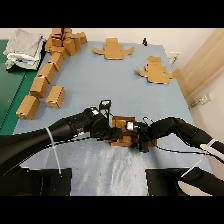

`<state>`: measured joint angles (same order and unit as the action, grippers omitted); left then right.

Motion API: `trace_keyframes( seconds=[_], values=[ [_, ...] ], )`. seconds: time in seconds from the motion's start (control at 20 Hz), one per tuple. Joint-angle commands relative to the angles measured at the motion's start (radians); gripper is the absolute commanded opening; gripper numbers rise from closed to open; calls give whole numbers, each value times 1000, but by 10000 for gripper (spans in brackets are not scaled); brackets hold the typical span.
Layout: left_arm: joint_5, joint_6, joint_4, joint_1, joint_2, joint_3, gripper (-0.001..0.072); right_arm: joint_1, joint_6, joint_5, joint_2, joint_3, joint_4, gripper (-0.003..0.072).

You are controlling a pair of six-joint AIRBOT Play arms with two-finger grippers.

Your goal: Fold the box.

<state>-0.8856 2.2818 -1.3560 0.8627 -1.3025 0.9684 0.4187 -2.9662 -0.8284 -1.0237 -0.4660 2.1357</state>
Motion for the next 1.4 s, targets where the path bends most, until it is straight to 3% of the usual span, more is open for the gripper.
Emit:
trace_keyframes(
  seconds=[0.0,0.35,0.65,1.15,1.25,1.35],
  values=[
    [-40,31,-20,22,-65,39,394,-1,0,0,1,0,0,556],
    [-92,48,-26,21,-109,109,394,-1,0,0,1,0,0,556],
    [-294,11,-96,23,-243,262,394,-1,0,0,1,0,0,556],
    [-174,13,-76,23,-264,263,392,-1,0,0,1,0,0,555],
    [-172,14,-80,23,-263,263,235,-1,0,0,1,0,0,556],
    [-174,20,-80,24,-263,264,225,-1,0,0,1,0,0,556]
  ],
)
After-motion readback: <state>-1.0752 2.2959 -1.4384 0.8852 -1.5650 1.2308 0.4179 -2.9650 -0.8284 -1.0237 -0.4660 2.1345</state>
